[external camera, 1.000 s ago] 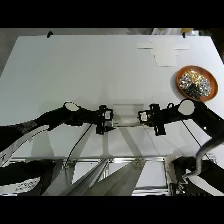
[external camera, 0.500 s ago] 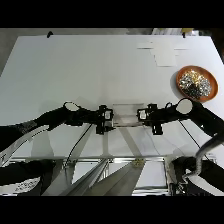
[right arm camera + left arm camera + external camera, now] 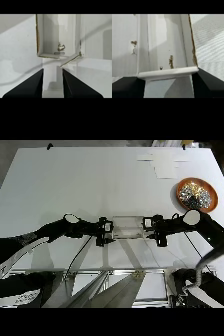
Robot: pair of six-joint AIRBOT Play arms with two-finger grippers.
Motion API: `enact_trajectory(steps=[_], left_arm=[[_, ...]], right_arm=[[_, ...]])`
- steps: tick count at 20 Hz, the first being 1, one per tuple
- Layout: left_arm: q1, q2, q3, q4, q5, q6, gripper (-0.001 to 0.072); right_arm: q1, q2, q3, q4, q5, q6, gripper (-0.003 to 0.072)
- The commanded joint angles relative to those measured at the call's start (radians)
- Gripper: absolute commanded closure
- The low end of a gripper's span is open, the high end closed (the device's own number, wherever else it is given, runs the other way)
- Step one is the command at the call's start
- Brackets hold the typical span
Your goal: Fold the box and place the chain.
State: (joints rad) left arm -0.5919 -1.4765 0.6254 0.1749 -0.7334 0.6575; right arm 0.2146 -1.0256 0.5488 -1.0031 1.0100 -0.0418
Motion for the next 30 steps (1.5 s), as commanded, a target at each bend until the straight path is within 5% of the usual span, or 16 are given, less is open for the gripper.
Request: enact_trajectory(steps=[1,3,24,30], left_arm=[[0.0,0.001,0.0,0.0,0.0,0.0,0.0641],[0.0,0.001,0.0,0.0,0.0,0.0,0.0641],[0.0,0.001,0.0,0.0,0.0,0.0,0.0641],[0.0,0.001,0.0,0.0,0.0,0.0,0.0641]], right_arm=[[-0.004,0.001,0.0,-0.007,-0.005,0.007,0.0465],[-0.004,-0.003,0.0,-0.006,-0.006,0.006,0.0533],[-0.003,-0.074,-0.063,0.277,-0.125,-0.204,0.0565],[-0.003,-0.074,-0.072,0.346,-0.169,-0.204,0.0288]])
